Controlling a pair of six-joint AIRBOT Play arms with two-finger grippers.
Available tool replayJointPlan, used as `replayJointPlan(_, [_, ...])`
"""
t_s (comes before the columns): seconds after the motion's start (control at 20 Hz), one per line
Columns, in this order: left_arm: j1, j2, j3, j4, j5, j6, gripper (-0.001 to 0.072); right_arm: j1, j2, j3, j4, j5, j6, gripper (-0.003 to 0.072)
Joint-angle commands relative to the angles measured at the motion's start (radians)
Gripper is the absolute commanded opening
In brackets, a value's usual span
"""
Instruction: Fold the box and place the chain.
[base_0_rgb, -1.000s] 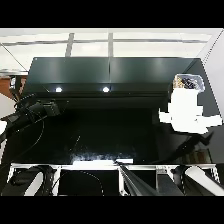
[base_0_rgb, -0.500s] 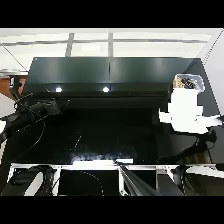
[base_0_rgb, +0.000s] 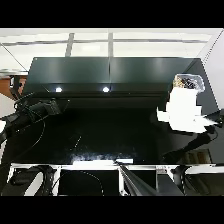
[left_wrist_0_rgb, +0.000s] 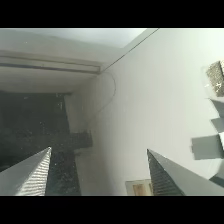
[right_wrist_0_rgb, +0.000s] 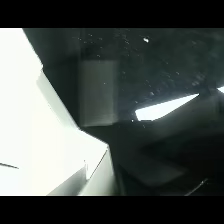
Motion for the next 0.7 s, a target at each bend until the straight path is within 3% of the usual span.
replayJointPlan(0.0, [0.000,0.000,0.001,-0.009,0.005,0.000,0.0704,0.011,-0.012,0.023,0.048,0.085,-0.025,0.0187])
replayJointPlan(0.05, [0.000,0.000,0.001,-0.032,0.004,0.000,0.0704,0.011,-0.010,0.023,0.092,0.111,-0.028,0.0179])
replayJointPlan(0.1, [0.000,0.000,0.001,-0.056,0.003,0.000,0.0704,0.017,-0.008,0.023,0.128,0.141,-0.038,0.0050])
replayJointPlan(0.25, [0.000,0.000,0.001,-0.062,0.000,0.000,0.0704,0.066,0.012,0.018,0.151,0.206,-0.049,0.0042])
replayJointPlan(0.4, [0.000,0.000,0.001,-0.063,-0.001,0.000,0.0704,0.150,0.071,-0.014,0.156,0.192,-0.049,0.0041])
replayJointPlan(0.65, [-0.007,-0.023,0.001,-0.012,-0.090,0.000,0.0687,0.330,0.236,-0.175,0.336,0.023,-0.042,0.0041])
